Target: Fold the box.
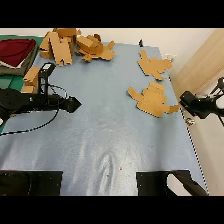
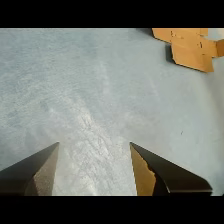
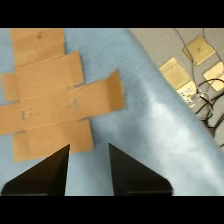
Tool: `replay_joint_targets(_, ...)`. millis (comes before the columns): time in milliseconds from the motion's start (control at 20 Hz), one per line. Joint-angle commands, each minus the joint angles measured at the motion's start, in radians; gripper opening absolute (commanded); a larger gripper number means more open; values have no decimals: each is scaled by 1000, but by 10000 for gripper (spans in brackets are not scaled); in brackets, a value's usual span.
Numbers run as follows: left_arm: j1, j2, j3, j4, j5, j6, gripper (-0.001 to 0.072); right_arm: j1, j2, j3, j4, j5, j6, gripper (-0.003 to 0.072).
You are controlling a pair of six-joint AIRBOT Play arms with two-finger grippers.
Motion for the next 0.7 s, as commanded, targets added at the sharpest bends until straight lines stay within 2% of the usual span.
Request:
replay_joint_targets(0, 1, 0, 0, -5, 16, -1, 688, -111, -232, 140, 79, 35, -230, 465)
replay_joint_targets(300, 1, 0, 0, -5, 16, -1, 688, -121, -474, 271, 79, 34, -294, 465)
replay_joint_targets(450, 1, 0, 0, -8, 29, -2, 688, -120, -548, 282, 90, 33, -303, 465)
replay_joint_targets(650, 1, 0, 0, -92, 31, -1, 688, -120, -602, 282, 149, 28, -354, 459)
